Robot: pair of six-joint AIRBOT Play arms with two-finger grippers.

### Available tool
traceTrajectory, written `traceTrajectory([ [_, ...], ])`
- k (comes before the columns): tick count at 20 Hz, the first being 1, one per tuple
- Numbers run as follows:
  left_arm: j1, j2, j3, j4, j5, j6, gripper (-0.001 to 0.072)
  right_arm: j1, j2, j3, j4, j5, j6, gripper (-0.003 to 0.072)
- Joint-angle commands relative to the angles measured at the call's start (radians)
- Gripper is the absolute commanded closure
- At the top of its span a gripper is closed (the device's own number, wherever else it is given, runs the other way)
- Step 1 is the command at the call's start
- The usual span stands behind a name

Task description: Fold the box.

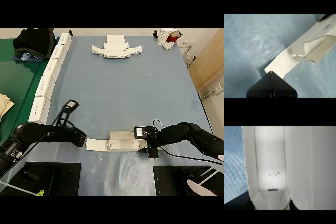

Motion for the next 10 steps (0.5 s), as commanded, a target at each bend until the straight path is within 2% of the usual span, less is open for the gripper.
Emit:
traceTrajectory([
  [1, 0.179, 0.014, -0.016, 0.05, -0.159, -0.285, 0.0698, 0.0, 0.0, 0.001, 0.0, 0.0, 0.0, 0.0177],
  [5, 0.21, -0.076, -0.082, -0.101, -0.143, -0.218, 0.0699, 0.0, 0.0, 0.001, 0.0, 0.0, 0.0, 0.0177],
  [10, 0.118, -0.181, -0.16, -0.317, -0.031, -0.093, 0.0699, 0.0, 0.0, 0.001, 0.0, 0.0, 0.0, 0.0177],
])
